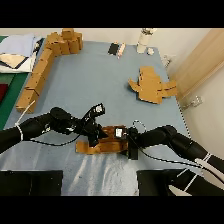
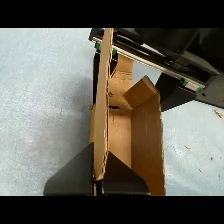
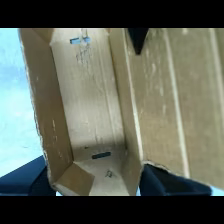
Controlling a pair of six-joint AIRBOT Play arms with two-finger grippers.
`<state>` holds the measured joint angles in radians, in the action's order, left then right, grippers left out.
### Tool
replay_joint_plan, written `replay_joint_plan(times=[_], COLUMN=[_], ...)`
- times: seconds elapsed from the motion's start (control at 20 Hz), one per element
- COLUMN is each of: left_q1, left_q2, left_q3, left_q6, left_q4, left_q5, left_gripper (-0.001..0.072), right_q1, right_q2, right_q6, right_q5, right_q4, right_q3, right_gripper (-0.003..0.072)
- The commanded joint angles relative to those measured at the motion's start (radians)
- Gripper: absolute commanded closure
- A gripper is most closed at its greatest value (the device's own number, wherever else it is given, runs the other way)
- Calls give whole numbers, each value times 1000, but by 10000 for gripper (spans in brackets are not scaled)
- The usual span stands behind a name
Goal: Fold the box.
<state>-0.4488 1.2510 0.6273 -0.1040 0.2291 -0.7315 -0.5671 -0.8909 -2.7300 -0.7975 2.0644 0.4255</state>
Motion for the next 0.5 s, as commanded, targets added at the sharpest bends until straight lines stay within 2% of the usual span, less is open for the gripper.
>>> replay_joint_plan(times=[0.0,0.1,0.2,0.45], left_q1=[0,0,0,0], left_q2=[1,1,1,1], left_q3=[-1,-1,-1,-1], left_q6=[0,0,0,0], left_q4=[1,1,0,1], left_q5=[-3,-3,-3,-4], left_gripper=[694,695,694,695], right_q1=[0,0,0,-1], right_q2=[1,1,-5,-47], right_q6=[0,0,0,0], right_q5=[-3,-3,-1,-1], right_q4=[-9,-9,-11,-10], right_q3=[13,13,11,11], right_gripper=[14,18,90,90])
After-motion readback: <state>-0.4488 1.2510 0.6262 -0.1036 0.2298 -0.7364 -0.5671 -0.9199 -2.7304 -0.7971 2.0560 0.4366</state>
